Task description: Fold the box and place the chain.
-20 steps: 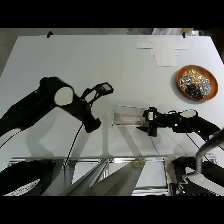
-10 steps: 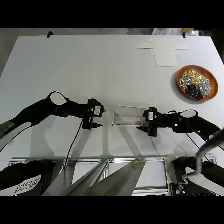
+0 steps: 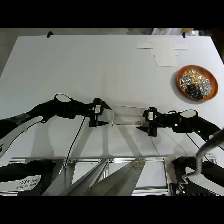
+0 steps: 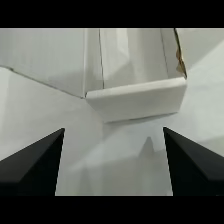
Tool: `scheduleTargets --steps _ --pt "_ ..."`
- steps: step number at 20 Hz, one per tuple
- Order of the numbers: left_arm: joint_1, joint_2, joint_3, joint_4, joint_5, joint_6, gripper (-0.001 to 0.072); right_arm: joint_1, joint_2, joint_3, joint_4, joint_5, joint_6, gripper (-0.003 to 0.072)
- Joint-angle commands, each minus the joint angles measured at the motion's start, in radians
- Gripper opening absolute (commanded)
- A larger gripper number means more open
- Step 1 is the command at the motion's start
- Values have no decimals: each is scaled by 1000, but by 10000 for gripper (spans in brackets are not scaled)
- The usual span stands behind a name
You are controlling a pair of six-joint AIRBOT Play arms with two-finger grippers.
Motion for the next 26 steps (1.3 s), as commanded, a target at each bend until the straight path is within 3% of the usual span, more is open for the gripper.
scheduleTargets --steps 1,9,16,26 --pt "-6 -34 15 -12 -42 6 699 0 1 0 1 0 0 476" --pt "-17 -32 15 51 -64 -14 700 0 1 0 1 0 0 476" --pt "-64 -31 20 -2 -1 -166 699 0 1 0 1 0 0 476" --pt "-108 -33 23 -70 47 -205 695 0 1 0 1 0 0 476"
